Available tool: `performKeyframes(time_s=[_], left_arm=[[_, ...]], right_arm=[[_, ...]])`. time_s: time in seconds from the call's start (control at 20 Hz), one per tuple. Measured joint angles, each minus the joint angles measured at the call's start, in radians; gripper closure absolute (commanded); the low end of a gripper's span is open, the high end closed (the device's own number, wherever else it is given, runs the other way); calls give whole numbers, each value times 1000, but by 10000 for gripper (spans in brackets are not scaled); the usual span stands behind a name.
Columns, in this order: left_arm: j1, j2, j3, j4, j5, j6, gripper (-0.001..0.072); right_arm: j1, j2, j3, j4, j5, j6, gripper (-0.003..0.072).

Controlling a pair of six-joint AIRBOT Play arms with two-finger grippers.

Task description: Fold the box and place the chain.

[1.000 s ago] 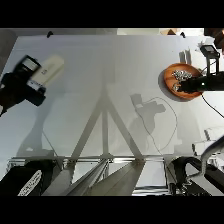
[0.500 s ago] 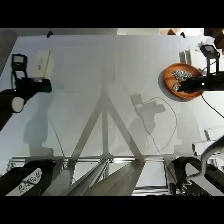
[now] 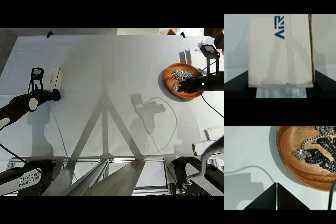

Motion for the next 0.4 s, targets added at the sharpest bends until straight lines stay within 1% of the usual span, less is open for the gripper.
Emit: performKeyframes(time_s=[0.05, 0.1, 0.25, 0.4], left_arm=[[0, -4, 0, 0, -2, 0, 84], [0, -6, 0, 0, -5, 1, 10], [0, -2, 0, 0, -14, 1, 14], [-1, 40, 0, 0, -29, 1, 15]], right_arm=[[0, 0, 0, 0, 0, 0, 678], [0, 0, 0, 0, 0, 0, 678], [0, 0, 0, 0, 0, 0, 678], [0, 0, 0, 0, 0, 0, 678]])
